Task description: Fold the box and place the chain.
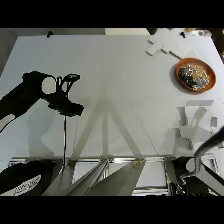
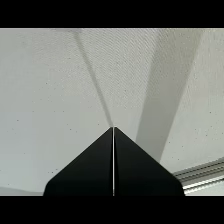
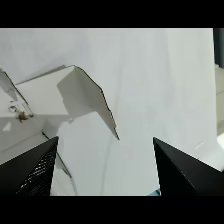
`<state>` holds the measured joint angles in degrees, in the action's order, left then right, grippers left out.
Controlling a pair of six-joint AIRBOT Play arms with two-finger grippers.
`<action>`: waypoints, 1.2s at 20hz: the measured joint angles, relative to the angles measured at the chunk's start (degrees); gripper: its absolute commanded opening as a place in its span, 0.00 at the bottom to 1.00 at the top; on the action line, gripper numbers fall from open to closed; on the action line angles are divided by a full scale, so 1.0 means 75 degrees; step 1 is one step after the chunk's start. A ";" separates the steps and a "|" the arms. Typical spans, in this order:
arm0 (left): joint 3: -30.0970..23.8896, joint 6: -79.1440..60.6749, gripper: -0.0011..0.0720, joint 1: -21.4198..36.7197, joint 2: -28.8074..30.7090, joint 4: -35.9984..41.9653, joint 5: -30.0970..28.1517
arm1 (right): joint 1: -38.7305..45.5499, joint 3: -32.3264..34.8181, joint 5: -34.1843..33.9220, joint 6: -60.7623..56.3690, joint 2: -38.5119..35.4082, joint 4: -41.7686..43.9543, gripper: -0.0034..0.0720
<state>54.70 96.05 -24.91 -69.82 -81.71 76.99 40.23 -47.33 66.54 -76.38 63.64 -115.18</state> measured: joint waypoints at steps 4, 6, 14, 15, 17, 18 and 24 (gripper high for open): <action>0.0000 0.0000 0.03 0.0000 0.0000 0.0003 0.0000 | 0.0280 -0.0032 -0.0350 0.0580 0.0667 -0.0029 0.71; 0.0000 0.0000 0.03 0.0000 0.0000 0.0003 0.0000 | 0.0329 -0.0035 -0.0475 0.0702 0.1008 -0.0035 0.63; 0.0000 0.0000 0.03 0.0000 0.0000 0.0003 0.0000 | 0.0221 -0.0038 -0.0720 0.0810 0.1749 0.0044 0.06; 0.0000 0.0000 0.03 0.0000 0.0000 0.0003 0.0000 | 0.0044 -0.0035 -0.0627 0.0889 0.1746 0.0093 0.06; 0.0000 0.0000 0.03 0.0000 0.0000 0.0003 0.0000 | -0.0513 -0.0035 -0.0417 0.1000 0.1617 0.0216 0.06; 0.0000 0.0000 0.03 0.0000 0.0000 0.0003 0.0000 | -0.0836 -0.0035 -0.0361 0.1052 0.1501 0.0358 0.06; 0.0000 0.0000 0.03 0.0000 0.0000 0.0003 0.0000 | -0.2961 0.0061 -0.0198 0.1163 0.0192 0.3179 0.06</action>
<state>54.70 96.05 -24.91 -69.82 -81.69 76.99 18.02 -46.87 65.06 -67.66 65.08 -91.33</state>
